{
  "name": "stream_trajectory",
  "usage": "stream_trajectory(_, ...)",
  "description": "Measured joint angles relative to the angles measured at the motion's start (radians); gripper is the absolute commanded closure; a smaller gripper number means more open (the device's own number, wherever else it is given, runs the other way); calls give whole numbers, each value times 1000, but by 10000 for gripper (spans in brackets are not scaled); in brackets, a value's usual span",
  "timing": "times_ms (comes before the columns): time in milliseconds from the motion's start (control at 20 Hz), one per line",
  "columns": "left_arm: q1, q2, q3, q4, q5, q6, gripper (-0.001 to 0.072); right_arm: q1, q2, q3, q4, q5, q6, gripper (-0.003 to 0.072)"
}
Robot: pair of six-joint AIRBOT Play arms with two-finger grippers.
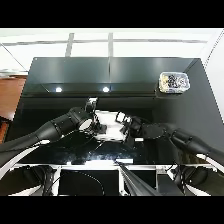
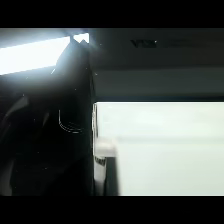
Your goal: Fold the box and place the chain.
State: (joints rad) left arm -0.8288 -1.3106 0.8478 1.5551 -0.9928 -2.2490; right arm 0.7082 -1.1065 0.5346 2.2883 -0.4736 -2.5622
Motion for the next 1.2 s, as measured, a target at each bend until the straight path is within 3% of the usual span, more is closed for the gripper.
stream_trajectory(150,0,0,0,1,-2,2,682,-112,108,0,-70,-124,262,664)
stream_trajectory(350,0,0,0,5,0,1,682,-370,277,0,-134,-325,658,663)
stream_trajectory(600,0,-2,0,8,2,1,682,-573,331,-96,-158,-501,975,664)
stream_trajectory(850,0,-2,0,10,2,-1,682,-525,267,-214,-40,-436,1067,663)
stream_trajectory(1200,0,-2,0,14,2,-1,682,-340,140,-227,112,-252,1092,662)
